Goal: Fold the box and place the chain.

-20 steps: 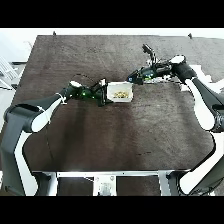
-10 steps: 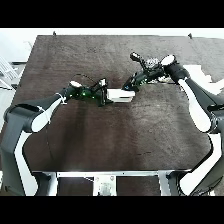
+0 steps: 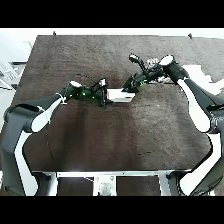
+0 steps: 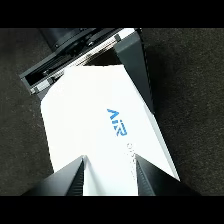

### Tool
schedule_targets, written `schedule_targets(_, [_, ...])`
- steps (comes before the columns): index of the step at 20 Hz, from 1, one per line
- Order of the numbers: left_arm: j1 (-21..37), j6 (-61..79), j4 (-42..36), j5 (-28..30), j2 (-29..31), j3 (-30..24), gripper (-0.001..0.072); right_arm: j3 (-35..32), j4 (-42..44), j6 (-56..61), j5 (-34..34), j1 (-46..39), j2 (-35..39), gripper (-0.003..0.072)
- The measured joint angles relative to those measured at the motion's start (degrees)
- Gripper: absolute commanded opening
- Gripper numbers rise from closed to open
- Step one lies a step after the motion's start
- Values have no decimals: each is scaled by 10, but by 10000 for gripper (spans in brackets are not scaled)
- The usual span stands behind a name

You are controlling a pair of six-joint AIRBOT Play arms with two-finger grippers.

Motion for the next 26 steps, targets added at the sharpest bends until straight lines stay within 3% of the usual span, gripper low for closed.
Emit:
schedule_targets(2, [0, 0, 0, 0, 0, 0, 289, 0, 0, -8, 0, 0, 0, 522])
schedule_targets(14, [0, 0, 0, 0, 0, 0, 289, -2, -4, -54, -32, 3, 0, 488])
schedule_targets(18, [0, 0, 0, 0, 0, 0, 289, -2, 24, -78, -33, 1, 3, 485])
schedule_targets(20, [0, 0, 0, 0, 0, 0, 289, -5, 33, -89, -26, 0, 3, 443])
schedule_targets(26, [0, 0, 0, 0, 0, 0, 289, -31, 39, -118, -20, 0, 4, 445])
